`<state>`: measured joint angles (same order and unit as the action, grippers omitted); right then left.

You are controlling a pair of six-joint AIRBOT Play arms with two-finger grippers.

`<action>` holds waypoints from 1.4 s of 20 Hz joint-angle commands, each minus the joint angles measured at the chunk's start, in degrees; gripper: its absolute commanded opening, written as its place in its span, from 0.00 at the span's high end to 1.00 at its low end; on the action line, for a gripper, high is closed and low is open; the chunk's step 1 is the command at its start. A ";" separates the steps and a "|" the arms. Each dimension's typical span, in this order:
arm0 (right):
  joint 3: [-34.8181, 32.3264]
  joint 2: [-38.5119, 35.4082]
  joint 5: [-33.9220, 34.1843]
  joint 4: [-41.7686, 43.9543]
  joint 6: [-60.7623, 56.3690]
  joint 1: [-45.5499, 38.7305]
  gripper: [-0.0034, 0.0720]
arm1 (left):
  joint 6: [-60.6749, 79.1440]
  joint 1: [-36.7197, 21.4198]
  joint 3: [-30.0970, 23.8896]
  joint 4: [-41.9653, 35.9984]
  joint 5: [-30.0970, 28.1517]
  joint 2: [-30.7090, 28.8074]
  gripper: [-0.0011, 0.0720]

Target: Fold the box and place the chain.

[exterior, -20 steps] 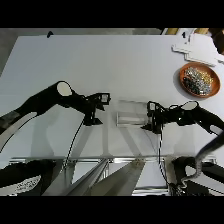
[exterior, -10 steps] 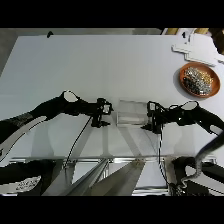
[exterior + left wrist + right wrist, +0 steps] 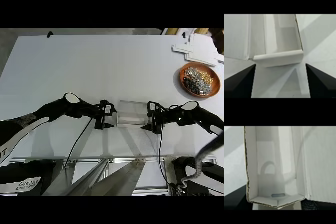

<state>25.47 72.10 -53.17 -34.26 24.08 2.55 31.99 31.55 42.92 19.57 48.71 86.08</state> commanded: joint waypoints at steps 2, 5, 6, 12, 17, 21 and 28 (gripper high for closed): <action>0.04 -0.04 0.00 0.00 0.00 0.00 0.51 | 1.42 1.46 -0.02 -4.31 -1.42 1.77 0.03; 0.04 -0.04 0.00 0.00 0.00 0.00 0.51 | 1.42 1.51 -0.02 -4.96 -1.77 1.97 0.03; 0.04 -0.04 0.00 0.02 0.00 0.00 0.51 | 1.42 1.51 -0.02 -4.98 -1.77 1.99 0.03; 0.04 -0.04 -0.02 0.00 0.00 0.00 0.51 | 1.25 2.51 0.13 -5.66 -2.75 3.37 0.03; 0.04 -0.04 0.00 0.00 0.00 0.00 0.51 | 1.22 3.23 0.26 -6.25 -3.52 3.43 0.03; 0.04 -0.04 -0.02 0.02 0.00 0.00 0.51 | 0.26 4.20 1.22 -5.81 -4.17 4.04 0.04; 0.04 -0.04 0.00 0.00 0.00 0.00 0.51 | -2.80 4.24 2.56 -5.40 -4.55 4.85 0.23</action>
<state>25.47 72.07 -52.97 -34.24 24.08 2.55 29.95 35.73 45.19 14.15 44.45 90.78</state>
